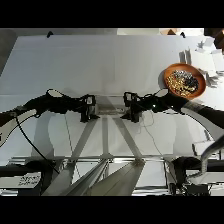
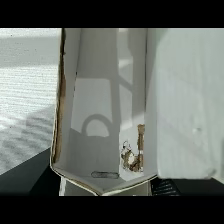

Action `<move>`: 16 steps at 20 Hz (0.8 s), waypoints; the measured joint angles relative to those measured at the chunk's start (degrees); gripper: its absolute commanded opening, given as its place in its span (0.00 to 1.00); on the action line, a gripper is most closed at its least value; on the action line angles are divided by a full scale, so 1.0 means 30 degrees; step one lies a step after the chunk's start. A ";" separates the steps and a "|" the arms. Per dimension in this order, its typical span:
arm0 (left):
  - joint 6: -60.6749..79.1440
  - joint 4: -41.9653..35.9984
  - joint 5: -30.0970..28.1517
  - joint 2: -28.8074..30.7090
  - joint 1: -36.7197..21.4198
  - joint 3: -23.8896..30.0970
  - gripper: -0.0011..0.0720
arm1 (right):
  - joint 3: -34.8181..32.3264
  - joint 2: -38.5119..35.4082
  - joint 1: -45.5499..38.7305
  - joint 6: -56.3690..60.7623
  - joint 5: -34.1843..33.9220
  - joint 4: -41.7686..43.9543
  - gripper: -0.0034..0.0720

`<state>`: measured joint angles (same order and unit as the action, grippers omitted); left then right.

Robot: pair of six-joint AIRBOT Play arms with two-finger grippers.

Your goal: Fold the box and place the chain.

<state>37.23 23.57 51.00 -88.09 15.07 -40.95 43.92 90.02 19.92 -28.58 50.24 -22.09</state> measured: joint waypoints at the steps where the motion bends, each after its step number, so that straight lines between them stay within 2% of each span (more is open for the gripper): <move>1: -0.0007 0.0000 -0.0007 0.0000 0.0000 0.0000 0.30 | 0.0000 0.0000 0.0000 0.0000 0.0007 0.0000 0.62; 14: -0.0022 0.0007 -0.0051 0.0000 0.0007 0.0000 0.30 | 0.0000 0.0000 0.0007 0.0000 0.0029 0.0015 0.63; 15: -0.0022 0.0007 -0.0051 0.0000 0.0007 0.0000 0.30 | 0.0000 0.0000 0.0007 -0.0007 0.0029 0.0022 0.74; 16: -0.0015 0.0007 -0.0051 0.0000 0.0007 0.0000 0.30 | 0.0000 0.0000 0.0007 -0.0007 0.0044 0.0029 0.94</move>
<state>37.19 23.59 50.85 -88.09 15.09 -40.95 43.92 90.02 19.94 -28.60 50.37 -22.00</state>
